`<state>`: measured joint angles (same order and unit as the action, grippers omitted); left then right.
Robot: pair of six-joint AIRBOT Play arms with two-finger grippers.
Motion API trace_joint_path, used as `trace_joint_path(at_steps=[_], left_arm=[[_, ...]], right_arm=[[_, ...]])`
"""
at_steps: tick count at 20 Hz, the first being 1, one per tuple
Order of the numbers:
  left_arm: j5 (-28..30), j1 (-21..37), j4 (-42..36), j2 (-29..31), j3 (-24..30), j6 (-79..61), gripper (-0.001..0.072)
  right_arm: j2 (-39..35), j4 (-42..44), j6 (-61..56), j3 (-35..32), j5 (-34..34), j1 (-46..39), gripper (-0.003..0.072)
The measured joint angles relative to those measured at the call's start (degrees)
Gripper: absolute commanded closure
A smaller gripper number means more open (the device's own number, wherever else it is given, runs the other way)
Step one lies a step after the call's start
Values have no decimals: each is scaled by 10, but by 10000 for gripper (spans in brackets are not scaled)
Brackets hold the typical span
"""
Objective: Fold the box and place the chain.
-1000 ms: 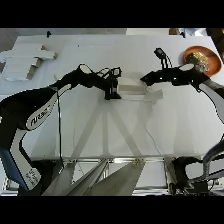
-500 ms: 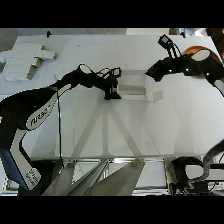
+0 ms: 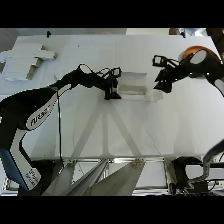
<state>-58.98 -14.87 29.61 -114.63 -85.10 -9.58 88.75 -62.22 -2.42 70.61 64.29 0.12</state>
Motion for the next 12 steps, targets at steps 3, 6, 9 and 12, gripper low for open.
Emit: trace_joint_path(at_steps=[3,6,9,12], left_arm=[[0,0,0,0,0,0,359],[0,0,0,0,0,0,359],[0,0,0,0,0,0,359],[0,0,0,0,0,0,359]], right_arm=[[24,-1,41,0,3,18,277],[41,4,60,0,-2,36,286],[49,14,68,0,-5,48,336],[52,20,71,0,-5,52,427]])
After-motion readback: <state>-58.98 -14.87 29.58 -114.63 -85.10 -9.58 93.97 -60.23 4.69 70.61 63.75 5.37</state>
